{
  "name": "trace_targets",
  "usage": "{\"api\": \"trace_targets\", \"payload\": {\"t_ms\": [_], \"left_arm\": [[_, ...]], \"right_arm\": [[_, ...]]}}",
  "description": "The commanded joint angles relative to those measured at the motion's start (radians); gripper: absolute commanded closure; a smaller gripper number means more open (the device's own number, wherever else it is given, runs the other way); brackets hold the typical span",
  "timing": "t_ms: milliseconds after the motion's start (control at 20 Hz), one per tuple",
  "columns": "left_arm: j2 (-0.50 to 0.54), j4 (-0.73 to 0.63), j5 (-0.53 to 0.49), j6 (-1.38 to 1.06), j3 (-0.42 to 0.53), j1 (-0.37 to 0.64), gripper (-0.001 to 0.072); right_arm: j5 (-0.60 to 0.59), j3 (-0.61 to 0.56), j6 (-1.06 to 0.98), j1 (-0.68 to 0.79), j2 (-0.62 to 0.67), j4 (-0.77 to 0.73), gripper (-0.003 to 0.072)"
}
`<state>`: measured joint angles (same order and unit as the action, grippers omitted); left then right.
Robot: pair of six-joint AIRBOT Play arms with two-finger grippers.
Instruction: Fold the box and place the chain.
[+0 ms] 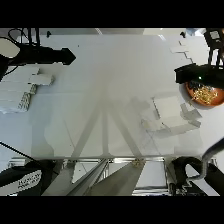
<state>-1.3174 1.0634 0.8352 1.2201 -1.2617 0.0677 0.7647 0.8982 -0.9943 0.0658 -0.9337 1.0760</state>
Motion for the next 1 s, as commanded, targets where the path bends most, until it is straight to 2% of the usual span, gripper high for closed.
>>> {"api": "trace_targets", "payload": {"t_ms": [0,250,300,400,500,550,800,950], "left_arm": [[0.0,0.0,0.0,0.0,-0.001,-0.001,0.0016],[0.0,0.0,0.0,0.0,-0.001,-0.001,0.0016],[0.0,0.0,0.0,0.0,-0.001,-0.001,0.0016],[0.0,0.0,0.0,0.0,-0.001,-0.001,0.0016],[0.0,0.0,0.0,0.0,-0.001,-0.001,0.0016],[0.0,0.0,0.0,0.0,-0.001,-0.001,0.0016],[0.0,0.0,0.0,0.0,-0.001,-0.001,0.0016],[0.0,0.0,0.0,0.0,-0.001,-0.001,0.0016]], "right_arm": [[-0.004,0.001,0.0,0.001,0.001,-0.001,0.0674],[0.047,0.002,-0.001,0.001,0.001,-0.001,0.0662],[0.075,0.009,-0.003,0.001,0.001,0.007,0.0605],[0.149,0.043,-0.068,0.001,0.001,0.072,0.0563],[0.221,0.081,-0.192,0.001,0.001,0.202,0.0362],[0.269,0.095,-0.238,0.001,0.001,0.283,0.0312],[0.533,0.101,-0.261,0.001,-0.022,0.632,0.0304],[0.596,0.101,-0.261,0.031,-0.083,0.686,0.0304]]}}
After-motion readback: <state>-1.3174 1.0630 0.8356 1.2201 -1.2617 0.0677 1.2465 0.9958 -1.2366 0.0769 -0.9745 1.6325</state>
